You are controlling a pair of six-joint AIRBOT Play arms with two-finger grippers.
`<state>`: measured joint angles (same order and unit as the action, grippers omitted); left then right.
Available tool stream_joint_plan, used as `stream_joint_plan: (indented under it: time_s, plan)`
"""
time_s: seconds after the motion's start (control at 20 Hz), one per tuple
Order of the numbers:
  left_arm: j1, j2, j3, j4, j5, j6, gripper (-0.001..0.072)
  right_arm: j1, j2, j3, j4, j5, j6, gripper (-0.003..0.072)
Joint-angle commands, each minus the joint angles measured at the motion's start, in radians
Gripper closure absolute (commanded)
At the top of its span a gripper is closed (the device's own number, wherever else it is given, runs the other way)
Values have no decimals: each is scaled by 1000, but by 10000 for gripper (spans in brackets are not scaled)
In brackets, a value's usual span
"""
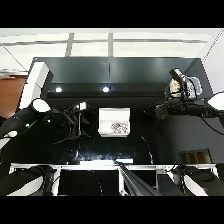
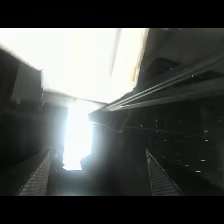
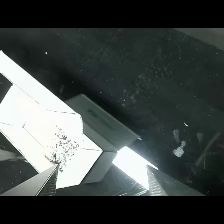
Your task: Fold the box and place the chain.
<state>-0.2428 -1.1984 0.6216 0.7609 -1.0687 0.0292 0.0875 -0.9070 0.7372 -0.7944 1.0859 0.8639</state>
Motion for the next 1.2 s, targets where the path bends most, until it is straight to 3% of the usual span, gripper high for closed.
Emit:
stream_joint_plan:
  time_s: [0.0, 0.15, 0.55, 1.15]
  plan:
    - [-6, -43, -2, -86, 49, 186, -11, 0, 0, 0, 0, -11, 0, 59]
    - [-16, -50, -2, -184, 50, 288, -11, 0, 0, 0, -1, -24, 0, 60]
    - [-27, -121, -2, -250, 48, 311, -11, 0, 0, 0, -3, -25, 0, 60]
    - [-63, -127, 3, -250, 102, 300, -11, 0, 0, 0, -4, -26, 0, 60]
